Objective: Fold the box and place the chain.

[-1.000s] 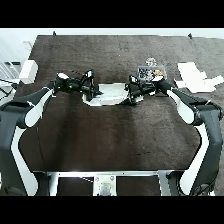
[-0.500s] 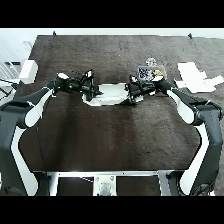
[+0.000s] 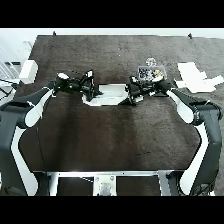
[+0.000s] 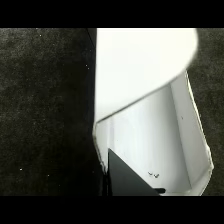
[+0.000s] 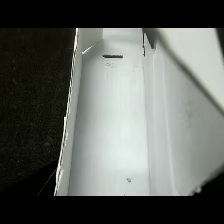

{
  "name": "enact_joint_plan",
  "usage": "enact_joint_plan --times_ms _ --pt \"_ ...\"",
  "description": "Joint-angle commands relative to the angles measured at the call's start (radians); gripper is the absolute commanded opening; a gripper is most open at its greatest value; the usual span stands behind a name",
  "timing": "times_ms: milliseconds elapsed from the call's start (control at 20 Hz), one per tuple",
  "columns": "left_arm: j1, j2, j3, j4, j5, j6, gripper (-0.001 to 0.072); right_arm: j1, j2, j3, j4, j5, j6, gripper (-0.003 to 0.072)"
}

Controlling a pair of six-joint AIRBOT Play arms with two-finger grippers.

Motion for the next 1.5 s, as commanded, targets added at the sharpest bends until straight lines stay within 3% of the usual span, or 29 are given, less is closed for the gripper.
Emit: enact_joint_plan --times_ms 0,1450 --pt "0.000 0.000 0.000 0.000 0.001 0.000 0.0020 0.001 -0.003 0.000 0.000 -0.002 0.001 0.0571" --pt "0.000 0.006 0.002 -0.008 -0.005 0.017 0.0025 0.002 -0.003 0.000 0.000 -0.002 0.002 0.0571"
